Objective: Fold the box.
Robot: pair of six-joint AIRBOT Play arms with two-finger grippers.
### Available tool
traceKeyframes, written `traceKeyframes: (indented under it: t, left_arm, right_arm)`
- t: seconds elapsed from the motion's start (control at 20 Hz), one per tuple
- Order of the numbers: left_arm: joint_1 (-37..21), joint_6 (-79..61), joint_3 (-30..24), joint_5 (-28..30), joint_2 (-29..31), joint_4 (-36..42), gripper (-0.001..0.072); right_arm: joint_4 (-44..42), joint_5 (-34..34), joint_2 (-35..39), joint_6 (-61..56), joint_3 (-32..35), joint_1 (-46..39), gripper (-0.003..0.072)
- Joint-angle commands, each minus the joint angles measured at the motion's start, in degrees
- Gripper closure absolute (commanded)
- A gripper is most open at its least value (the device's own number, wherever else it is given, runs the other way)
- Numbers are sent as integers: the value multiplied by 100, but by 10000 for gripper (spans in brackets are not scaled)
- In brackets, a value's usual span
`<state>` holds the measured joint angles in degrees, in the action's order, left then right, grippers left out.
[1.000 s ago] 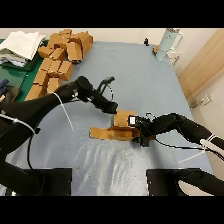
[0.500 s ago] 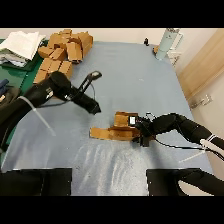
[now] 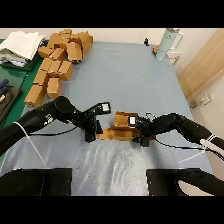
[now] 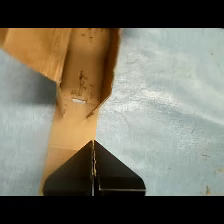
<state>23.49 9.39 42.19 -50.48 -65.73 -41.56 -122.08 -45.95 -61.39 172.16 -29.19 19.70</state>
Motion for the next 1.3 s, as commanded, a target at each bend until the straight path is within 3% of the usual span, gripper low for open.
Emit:
traceKeyframes:
  t: [0.0, 0.05, 0.35, 0.55, 0.65, 0.7, 0.75, 0.8, 0.85, 0.95, 1.0, 1.25]
  left_arm:
    - [90, -905, -227, 505, -109, 501, 345]
    - [48, -986, -286, 673, -223, 623, 15]
    - [120, -1416, -297, 730, -706, 737, 22]
    - [337, -1414, -295, 1421, -726, 999, 23]
    - [411, -1412, -214, 1497, -780, 1012, 24]
    - [452, -1410, -144, 1471, -846, 1034, 90]
    - [487, -1410, -70, 1421, -911, 1032, 209]
    - [527, -1408, 2, 1386, -984, 1040, 271]
    - [551, -1394, 57, 1379, -1047, 1036, 271]
    - [581, -1390, 66, 1294, -1062, 1003, 508]
    - [586, -1388, 66, 1207, -1064, 1010, 537]
    - [656, -1392, 66, 1163, -1067, 1305, 537]
  right_arm:
    - [15, 2, -2, -2, -2, 0, 173]
    - [15, 2, -4, -2, -2, 0, 173]
    - [20, 2, -4, -2, -2, 0, 173]
    - [20, 2, -4, 0, -2, 0, 174]
    - [20, 2, -2, 0, -2, 0, 173]
    - [20, 2, -2, -2, -2, 0, 173]
    - [20, 2, -2, 0, -2, 0, 173]
    - [20, 2, -2, 0, -2, 0, 173]
    - [20, 2, -2, -2, -2, 0, 173]
    - [20, 2, -2, -2, -2, 0, 173]
    - [20, 2, -4, -2, -2, 0, 173]
    - [20, 2, -2, -2, -2, 0, 173]
